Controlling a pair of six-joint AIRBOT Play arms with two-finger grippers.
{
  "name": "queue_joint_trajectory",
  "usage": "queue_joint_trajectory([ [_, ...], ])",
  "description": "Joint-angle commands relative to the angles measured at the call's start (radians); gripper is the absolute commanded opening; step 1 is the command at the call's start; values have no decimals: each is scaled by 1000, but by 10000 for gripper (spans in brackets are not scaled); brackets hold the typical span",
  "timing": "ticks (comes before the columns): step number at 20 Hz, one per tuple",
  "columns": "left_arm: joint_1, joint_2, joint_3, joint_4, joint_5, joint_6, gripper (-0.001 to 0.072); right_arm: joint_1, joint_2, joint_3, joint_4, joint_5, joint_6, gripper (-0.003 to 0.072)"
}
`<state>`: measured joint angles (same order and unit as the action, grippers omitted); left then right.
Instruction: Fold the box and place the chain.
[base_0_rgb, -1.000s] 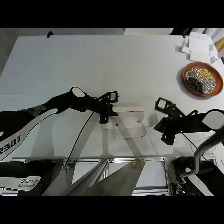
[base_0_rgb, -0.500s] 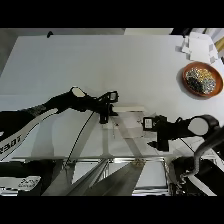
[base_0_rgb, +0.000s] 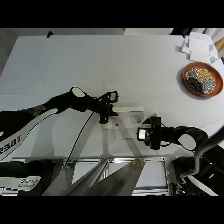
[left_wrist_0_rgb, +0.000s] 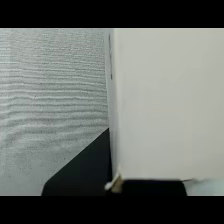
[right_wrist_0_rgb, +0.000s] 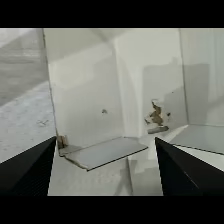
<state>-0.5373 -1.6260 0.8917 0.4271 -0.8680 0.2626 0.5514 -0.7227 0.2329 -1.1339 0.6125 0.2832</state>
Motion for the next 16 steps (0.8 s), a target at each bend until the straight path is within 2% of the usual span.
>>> queue_joint_trajectory([
  [1, 0, 0, 0, 0, 0, 0, 11, 11, 2, -19, -25, -64, -4, 689],
  [5, 0, 0, 0, 0, 0, 0, 11, 10, 2, -2, -20, -92, -4, 689],
  [9, 0, 0, 0, 0, 0, 0, 11, -70, 1, 40, 3, -82, -6, 689],
  [11, 0, 0, 0, 0, 0, 0, 11, -124, -1, 58, 93, -66, -80, 689],
  [14, 0, 0, 0, 0, 0, 0, 11, -179, -18, 63, 285, -44, -323, 689],
  [16, 0, 0, 0, 0, 0, 0, 11, -215, -44, 64, 342, -28, -396, 689],
])
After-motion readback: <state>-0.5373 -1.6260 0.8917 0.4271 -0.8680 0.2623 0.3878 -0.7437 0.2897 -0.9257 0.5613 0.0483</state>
